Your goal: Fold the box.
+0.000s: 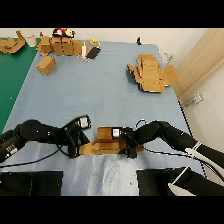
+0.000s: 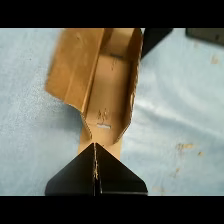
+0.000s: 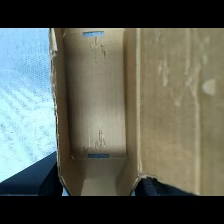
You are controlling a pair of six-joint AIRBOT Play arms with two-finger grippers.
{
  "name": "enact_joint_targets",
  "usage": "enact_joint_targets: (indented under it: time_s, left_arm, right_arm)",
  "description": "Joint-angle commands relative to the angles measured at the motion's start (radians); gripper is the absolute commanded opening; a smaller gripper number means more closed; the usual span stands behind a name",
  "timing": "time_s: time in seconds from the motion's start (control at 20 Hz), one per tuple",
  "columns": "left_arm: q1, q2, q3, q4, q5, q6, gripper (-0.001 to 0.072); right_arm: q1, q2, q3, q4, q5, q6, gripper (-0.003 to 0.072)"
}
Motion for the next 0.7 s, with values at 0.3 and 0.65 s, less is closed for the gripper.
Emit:
enact_joint_targets:
  time_s: [0.3,0.65]
  left_arm:
    - [-0.091,-0.083,-0.064,0.101,0.110,0.023,0.0667]
    - [-0.089,-0.122,-0.064,-0.132,0.134,0.211,0.0667]
  right_arm:
    - [0.000,0.000,-0.001,0.000,0.000,0.000,0.0504]
    - [0.000,0.000,-0.001,0.000,0.000,0.000,0.0505]
